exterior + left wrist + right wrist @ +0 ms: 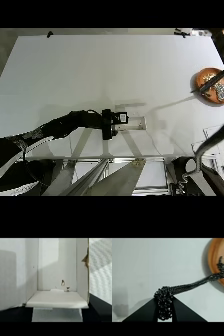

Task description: Fold the box and place the chain.

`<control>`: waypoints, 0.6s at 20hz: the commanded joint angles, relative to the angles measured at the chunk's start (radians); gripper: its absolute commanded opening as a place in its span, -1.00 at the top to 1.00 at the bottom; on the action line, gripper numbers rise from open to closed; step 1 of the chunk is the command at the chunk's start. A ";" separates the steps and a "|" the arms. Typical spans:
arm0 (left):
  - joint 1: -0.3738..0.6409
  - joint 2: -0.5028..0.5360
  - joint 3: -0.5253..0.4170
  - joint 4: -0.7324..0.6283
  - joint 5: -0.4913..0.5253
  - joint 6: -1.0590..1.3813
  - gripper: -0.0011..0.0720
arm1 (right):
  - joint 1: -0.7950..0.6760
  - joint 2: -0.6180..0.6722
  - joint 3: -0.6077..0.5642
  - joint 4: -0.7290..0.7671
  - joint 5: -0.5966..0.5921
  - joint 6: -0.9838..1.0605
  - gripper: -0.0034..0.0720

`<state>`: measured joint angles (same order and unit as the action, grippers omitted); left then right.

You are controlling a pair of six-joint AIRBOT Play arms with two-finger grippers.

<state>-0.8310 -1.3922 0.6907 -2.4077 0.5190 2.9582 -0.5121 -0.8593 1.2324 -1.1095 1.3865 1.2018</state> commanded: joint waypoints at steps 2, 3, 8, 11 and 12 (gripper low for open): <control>0.000 -0.001 0.000 0.000 0.000 0.000 0.22 | 0.126 0.109 -0.117 0.041 0.030 0.000 0.87; 0.000 -0.001 0.000 0.000 0.000 0.000 0.22 | 0.163 0.129 -0.152 0.040 0.030 0.001 0.87; 0.000 -0.001 0.000 0.000 0.000 0.000 0.22 | 0.346 0.228 -0.282 -0.013 0.019 0.034 0.87; 0.000 -0.001 0.000 0.000 0.000 0.000 0.22 | 0.449 0.261 -0.310 -0.066 0.012 0.085 0.87; 0.000 -0.001 0.000 0.000 0.000 0.000 0.22 | 0.484 0.267 -0.327 -0.065 0.010 0.093 0.87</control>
